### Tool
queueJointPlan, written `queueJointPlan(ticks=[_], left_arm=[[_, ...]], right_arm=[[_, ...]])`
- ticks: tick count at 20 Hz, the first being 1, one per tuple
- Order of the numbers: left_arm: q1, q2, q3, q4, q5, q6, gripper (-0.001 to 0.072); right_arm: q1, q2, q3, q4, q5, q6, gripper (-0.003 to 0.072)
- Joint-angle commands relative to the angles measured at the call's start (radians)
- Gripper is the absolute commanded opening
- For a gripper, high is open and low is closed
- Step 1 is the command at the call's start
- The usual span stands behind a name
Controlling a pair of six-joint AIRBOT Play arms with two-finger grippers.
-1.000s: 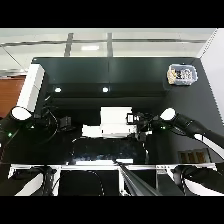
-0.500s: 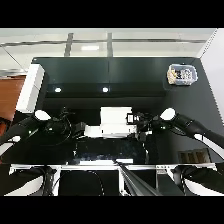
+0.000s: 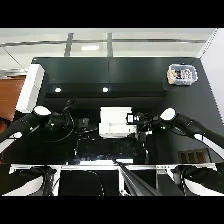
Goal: Fold the box and place the chain.
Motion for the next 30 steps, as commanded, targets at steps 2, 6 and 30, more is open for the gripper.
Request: queueJointPlan(ticks=[2,6,30], left_arm=[[-0.021,-0.001,0.059,-0.014,-0.019,0.016,0.0541],[-0.14,-0.001,0.092,0.046,0.042,-0.071,0.0532],[-0.451,-0.01,0.237,0.689,0.223,-0.869,0.035]], right_arm=[[0.0,-0.001,0.0,0.0,0.0,0.0,0.0098],[0.0,-0.001,0.0,0.0,0.0,0.0,0.0098],[0.0,-0.001,0.0,0.0,0.0,0.0,0.0097]])
